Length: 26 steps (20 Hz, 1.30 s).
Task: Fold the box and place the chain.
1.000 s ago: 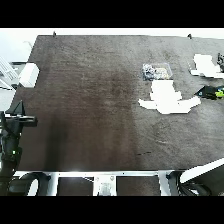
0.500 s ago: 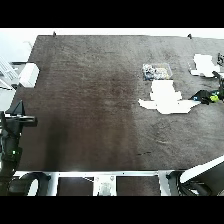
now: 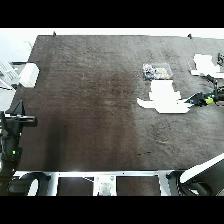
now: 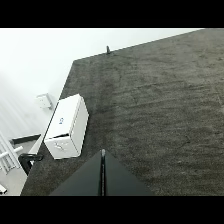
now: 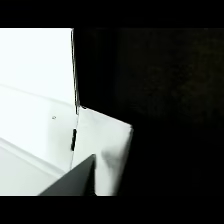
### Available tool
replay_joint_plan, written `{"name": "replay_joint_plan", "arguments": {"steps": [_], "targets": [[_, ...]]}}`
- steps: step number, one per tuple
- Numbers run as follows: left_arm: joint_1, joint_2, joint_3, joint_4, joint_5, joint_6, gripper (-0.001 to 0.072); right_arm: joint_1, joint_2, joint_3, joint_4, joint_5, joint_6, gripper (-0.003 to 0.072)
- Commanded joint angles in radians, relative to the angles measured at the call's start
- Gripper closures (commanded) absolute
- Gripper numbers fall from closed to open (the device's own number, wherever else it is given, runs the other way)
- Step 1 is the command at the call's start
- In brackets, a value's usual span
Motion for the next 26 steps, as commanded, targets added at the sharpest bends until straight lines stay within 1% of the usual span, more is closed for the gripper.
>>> {"name": "replay_joint_plan", "arguments": {"steps": [1,2,4,6,9,11,13,16,18,21,23,26], "targets": [[0.0,0.0,0.0,0.0,0.0,0.0,0.0688,-0.001,-0.012,-0.001,0.081,0.052,-0.069,0.0627],[0.0,0.0,0.0,0.0,0.0,0.0,0.0688,-0.005,-0.011,-0.008,0.1,0.1,-0.085,0.0671],[0.0,0.0,0.0,0.0,0.0,0.0,0.0688,-0.015,-0.01,-0.026,0.18,0.148,-0.085,0.0674],[0.0,0.0,0.0,0.0,0.0,0.0,0.0688,-0.019,0.006,-0.074,0.264,0.154,-0.085,0.0676],[0.0,0.0,0.0,0.0,0.0,0.0,0.0688,-0.002,0.07,-0.215,0.338,0.127,-0.116,0.0676],[0.0,0.0,0.0,0.0,0.0,0.0,0.0688,0.03,0.132,-0.345,0.374,0.056,-0.138,0.0676],[0.0,0.0,0.0,0.0,0.001,0.0,0.0688,0.082,0.193,-0.477,0.446,-0.018,-0.161,0.0676],[0.0,0.0,0.0,0.0,0.0,0.0,0.0688,0.195,0.244,-0.616,0.579,-0.13,-0.19,0.0676],[0.0,0.0,0.0,0.0,0.0,0.0,0.0688,0.289,0.247,-0.654,0.628,-0.188,-0.197,0.0676],[0.0,0.0,0.0,0.0,0.0,0.0,0.0688,0.431,0.247,-0.657,0.672,-0.303,-0.197,0.0676],[0.0,0.0,0.0,0.0,0.0,0.0,0.0688,0.496,0.247,-0.657,0.686,-0.388,-0.189,0.0676],[0.0,0.0,0.0,0.0,0.001,0.003,0.0688,0.551,0.247,-0.657,0.686,-0.463,-0.167,0.0676]]}}
